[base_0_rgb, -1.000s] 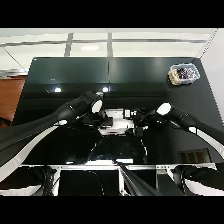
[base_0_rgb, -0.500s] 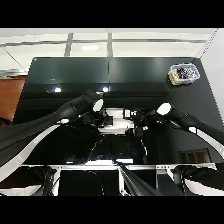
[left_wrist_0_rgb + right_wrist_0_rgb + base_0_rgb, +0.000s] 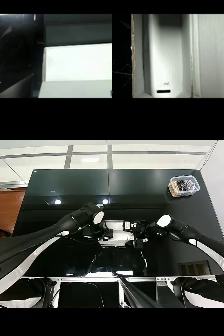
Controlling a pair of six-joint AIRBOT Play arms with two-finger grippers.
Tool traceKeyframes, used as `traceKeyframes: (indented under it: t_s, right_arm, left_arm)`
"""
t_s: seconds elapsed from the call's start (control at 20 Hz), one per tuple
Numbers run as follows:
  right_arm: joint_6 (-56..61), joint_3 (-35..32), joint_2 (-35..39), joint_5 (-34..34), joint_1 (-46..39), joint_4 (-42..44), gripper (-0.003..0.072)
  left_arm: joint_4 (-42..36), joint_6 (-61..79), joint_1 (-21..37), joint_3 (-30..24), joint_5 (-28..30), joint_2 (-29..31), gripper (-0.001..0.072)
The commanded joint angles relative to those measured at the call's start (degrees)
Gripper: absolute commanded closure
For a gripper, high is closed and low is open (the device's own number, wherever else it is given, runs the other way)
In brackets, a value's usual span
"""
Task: Fold the box and place the chain.
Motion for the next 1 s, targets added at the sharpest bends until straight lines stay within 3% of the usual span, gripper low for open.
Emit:
traceKeyframes:
  t_s: [0.0, 0.1, 0.15, 0.25, 0.3, 0.65, 0.7, 0.8, 0.95]
  right_arm:
    - [0.00, 0.04, -0.04, -0.02, 0.04, 0.00, 0.0607]
    - [0.00, 0.04, -0.04, 0.00, 0.04, 0.00, 0.0607]
    - [0.00, 0.04, -0.04, 0.00, 0.04, 0.00, 0.0607]
    - [0.00, 0.04, -0.04, -0.04, 0.04, 0.00, 0.0607]
    - [0.04, 0.04, -0.04, -0.28, 0.04, 0.11, 0.0607]
    - [0.02, 0.04, -0.04, 0.33, 0.04, 0.11, 0.0606]
    - [0.04, 0.04, -0.04, 0.26, 0.04, 0.13, 0.0578]
    - [1.01, 0.11, 0.20, 0.20, 0.04, 0.13, -0.0007]
    - [11.39, 0.13, 3.43, 0.57, -0.66, -6.43, -0.0008]
  left_arm:
    - [0.17, -0.02, 0.02, 0.07, 0.07, 0.00, 0.0249]
    - [0.20, 0.17, 0.02, 0.07, 0.09, 0.00, 0.0249]
    - [0.20, 0.17, 0.04, 0.07, 0.26, 0.00, 0.0305]
    - [0.17, 0.39, 0.11, 0.07, 0.79, 0.00, 0.0645]
    - [0.15, 0.39, 0.11, 0.07, 1.44, 0.00, 0.0681]
    - [-0.24, 0.42, 0.09, 0.07, 2.34, 0.00, 0.0681]
    - [-0.24, 0.39, 0.09, 0.07, 2.34, 0.00, 0.0681]
    - [-0.24, 0.39, 0.09, 0.07, 2.23, 0.00, 0.0681]
    - [-0.22, 0.39, 0.09, 0.07, 2.19, 0.00, 0.0681]
